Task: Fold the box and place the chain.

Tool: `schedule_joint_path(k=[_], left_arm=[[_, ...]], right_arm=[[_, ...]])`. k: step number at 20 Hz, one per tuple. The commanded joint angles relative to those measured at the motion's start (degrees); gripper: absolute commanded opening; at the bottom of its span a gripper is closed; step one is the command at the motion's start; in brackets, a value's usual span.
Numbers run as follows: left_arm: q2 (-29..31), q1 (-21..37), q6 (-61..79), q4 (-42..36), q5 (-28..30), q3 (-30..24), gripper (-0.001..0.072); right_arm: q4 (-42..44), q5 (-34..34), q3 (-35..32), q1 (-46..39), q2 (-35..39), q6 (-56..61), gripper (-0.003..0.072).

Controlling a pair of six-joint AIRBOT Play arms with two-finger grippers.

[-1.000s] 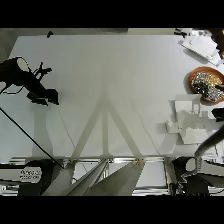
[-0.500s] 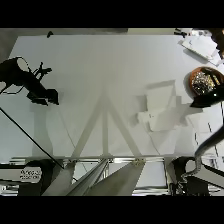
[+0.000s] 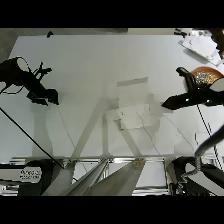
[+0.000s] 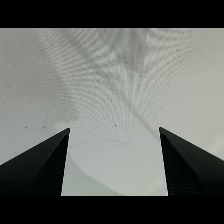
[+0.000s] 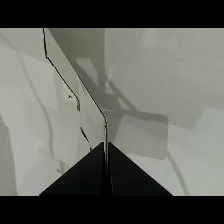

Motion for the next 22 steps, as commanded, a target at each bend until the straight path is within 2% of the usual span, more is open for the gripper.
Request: schedule_joint_path(k=[1,3,7,10,11,12,13,14,15,16,19,22], left_arm=[[0.00,0.04,0.90,0.07,0.46,-0.02,0.0599],[0.00,0.04,4.70,-0.02,5.11,-0.02,0.0599],[0.02,0.04,3.50,-6.16,6.97,-0.02,0.0599],[0.02,0.02,8.17,-18.27,9.64,-0.02,0.0598],[0.02,0.02,10.99,-24.70,9.22,-0.02,0.0558],[0.02,0.00,14.45,-30.71,7.93,-0.02,0.0415],[0.00,-0.04,18.91,-37.31,6.03,-0.02,0.0316],[0.02,-0.26,22.97,-43.25,3.87,-0.02,0.0399],[0.02,-0.85,26.97,-48.61,1.05,-0.02,0.0625],[0.02,-1.95,30.08,-52.11,-0.50,-0.02,0.0668],[0.00,-9.16,38.95,-52.98,-1.49,-0.02,0.0668],[0.00,-18.21,43.45,-50.64,5.18,-0.02,0.0668]], right_arm=[[4.02,-7.45,-6.14,4.11,3.87,1.03,0.0008],[4.09,-6.78,-6.95,5.57,4.90,1.05,0.0008],[4.26,-7.02,-6.97,7.98,4.92,1.44,0.0009],[4.20,-7.10,-6.97,8.76,4.92,1.46,0.0010],[4.20,-7.19,-6.99,8.76,4.92,1.46,0.0010],[4.20,-7.26,-6.99,8.76,4.92,1.46,0.0010],[4.20,-7.26,-6.97,8.76,4.92,1.46,0.0010],[4.20,-7.23,-6.97,8.76,4.92,1.46,0.0010],[4.20,-7.26,-6.99,8.76,4.92,1.46,0.0010],[4.17,-7.28,-6.97,8.76,4.92,1.46,0.0010],[4.17,-7.26,-6.97,8.76,4.92,1.46,0.0010],[4.17,-7.26,-6.97,8.76,4.92,1.46,0.0010]])
